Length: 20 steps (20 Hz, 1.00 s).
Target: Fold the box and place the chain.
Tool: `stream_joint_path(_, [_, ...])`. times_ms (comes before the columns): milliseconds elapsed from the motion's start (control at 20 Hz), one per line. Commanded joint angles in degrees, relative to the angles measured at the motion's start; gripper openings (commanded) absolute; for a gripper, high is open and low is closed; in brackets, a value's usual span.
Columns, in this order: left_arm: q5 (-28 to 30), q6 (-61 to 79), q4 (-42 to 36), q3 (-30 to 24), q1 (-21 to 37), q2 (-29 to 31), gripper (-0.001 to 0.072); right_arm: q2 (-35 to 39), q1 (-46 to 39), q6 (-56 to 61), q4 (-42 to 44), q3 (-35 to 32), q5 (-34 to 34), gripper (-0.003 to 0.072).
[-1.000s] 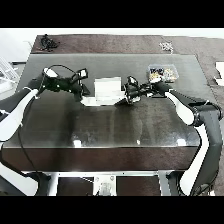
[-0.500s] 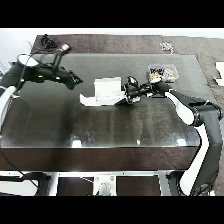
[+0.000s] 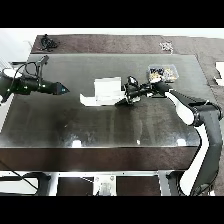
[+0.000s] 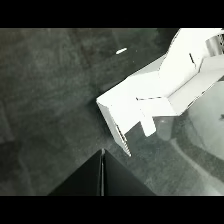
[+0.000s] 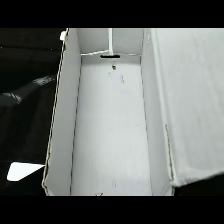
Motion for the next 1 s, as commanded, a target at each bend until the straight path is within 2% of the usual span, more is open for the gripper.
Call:
stream_joint_path(0, [0.55, -4.07, 0.61, -2.34, 0.79, -0.26, 0.0019, -0.04, 0.00, 0.00, 0.02, 0.00, 0.02, 0.0589])
stream_joint_path(150, [1.73, -5.57, 0.15, -5.44, 0.79, -0.28, 0.0019, -0.04, 0.02, 0.00, 0.02, 0.00, 0.02, 0.0590])
stream_joint_path(250, [5.70, -8.20, -0.11, -7.26, 0.11, -0.26, 0.0019, -0.04, 0.02, 0.00, 0.02, 0.00, 0.02, 0.0589])
stream_joint_path(450, [11.45, -11.54, 1.01, -7.32, -5.62, -0.87, 0.0018, -0.04, 0.02, 0.00, 0.02, 0.00, 0.02, 0.0589])
stream_joint_path(600, [13.51, -13.14, 1.01, -7.28, -9.29, -4.33, 0.0019, -0.04, 0.02, 0.00, 0.02, 0.00, 0.02, 0.0590])
stream_joint_path(750, [14.38, -14.91, -0.35, -7.04, -11.47, -7.69, 0.0019, -0.04, 0.02, 0.00, 0.02, 0.00, 0.02, 0.0589])
stream_joint_path(950, [17.40, -13.84, -1.44, -7.04, -13.64, -8.13, 0.0020, -0.04, 0.02, 0.00, 0.02, 0.00, 0.02, 0.0589])
